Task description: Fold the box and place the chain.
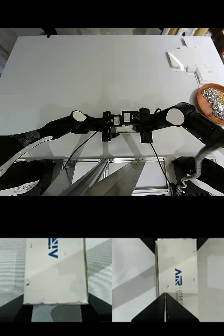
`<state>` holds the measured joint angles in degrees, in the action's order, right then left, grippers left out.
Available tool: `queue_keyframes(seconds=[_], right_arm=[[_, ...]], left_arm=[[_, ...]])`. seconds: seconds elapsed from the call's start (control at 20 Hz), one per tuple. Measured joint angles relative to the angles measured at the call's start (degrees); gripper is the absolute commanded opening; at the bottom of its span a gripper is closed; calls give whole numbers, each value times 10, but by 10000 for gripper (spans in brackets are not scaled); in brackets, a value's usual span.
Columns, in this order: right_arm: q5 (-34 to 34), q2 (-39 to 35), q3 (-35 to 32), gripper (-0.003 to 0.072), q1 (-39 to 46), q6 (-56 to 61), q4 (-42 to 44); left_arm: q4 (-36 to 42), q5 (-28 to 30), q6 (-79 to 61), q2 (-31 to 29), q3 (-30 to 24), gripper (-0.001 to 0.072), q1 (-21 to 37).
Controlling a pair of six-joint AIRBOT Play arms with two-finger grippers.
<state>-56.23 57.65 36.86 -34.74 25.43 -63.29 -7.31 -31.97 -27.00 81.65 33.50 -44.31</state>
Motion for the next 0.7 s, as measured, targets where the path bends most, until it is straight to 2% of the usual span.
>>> queue_keyframes(seconds=[0.7], right_arm=[[0, 33, 0, 16, 0, -2, -6]], left_arm=[[0, 0, 0, 0, 0, 314, 0]])
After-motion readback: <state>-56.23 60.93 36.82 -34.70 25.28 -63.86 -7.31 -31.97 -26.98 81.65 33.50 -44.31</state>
